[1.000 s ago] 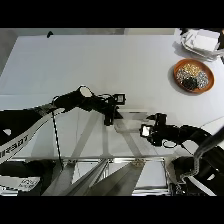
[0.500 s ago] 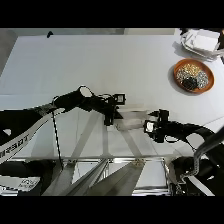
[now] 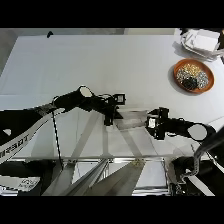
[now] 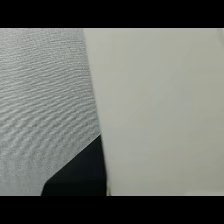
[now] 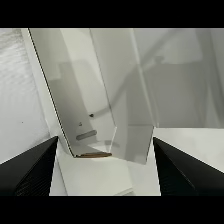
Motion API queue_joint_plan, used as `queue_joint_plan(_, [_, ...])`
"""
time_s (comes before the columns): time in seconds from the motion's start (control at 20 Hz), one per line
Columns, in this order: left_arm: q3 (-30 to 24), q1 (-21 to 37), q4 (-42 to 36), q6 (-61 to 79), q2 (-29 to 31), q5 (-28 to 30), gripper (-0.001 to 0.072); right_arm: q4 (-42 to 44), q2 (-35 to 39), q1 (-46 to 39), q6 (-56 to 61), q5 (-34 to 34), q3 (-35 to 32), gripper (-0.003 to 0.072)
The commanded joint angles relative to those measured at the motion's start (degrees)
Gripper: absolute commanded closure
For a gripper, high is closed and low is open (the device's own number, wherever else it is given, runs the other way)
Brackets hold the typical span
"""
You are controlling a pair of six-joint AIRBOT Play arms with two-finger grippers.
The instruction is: Fold the box and place the chain.
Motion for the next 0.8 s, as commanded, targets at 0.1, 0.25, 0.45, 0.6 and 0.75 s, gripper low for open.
queue_joint_plan(0.1, [0.0,0.0,0.0,0.0,0.0,0.0,0.0700,4.4,-5.4,-4.7,-5.6,4.3,4.3,0.0033])
queue_joint_plan(0.25, [0.0,0.0,0.0,0.0,0.0,0.0,0.0700,6.0,-7.1,-5.5,-9.9,5.4,4.7,0.0032])
queue_joint_plan(0.45, [0.0,0.0,0.0,0.0,0.0,0.0,0.0700,8.0,-9.9,-5.5,-13.1,5.4,4.7,0.0032])
queue_joint_plan(0.6, [0.0,0.0,0.0,0.0,0.0,0.0,0.0700,10.4,-11.5,-5.4,-15.8,5.2,4.7,0.0033])
queue_joint_plan(0.75, [0.0,0.0,0.0,0.0,0.0,0.0,0.0700,12.1,-11.5,-5.4,-16.1,5.5,4.7,0.0034])
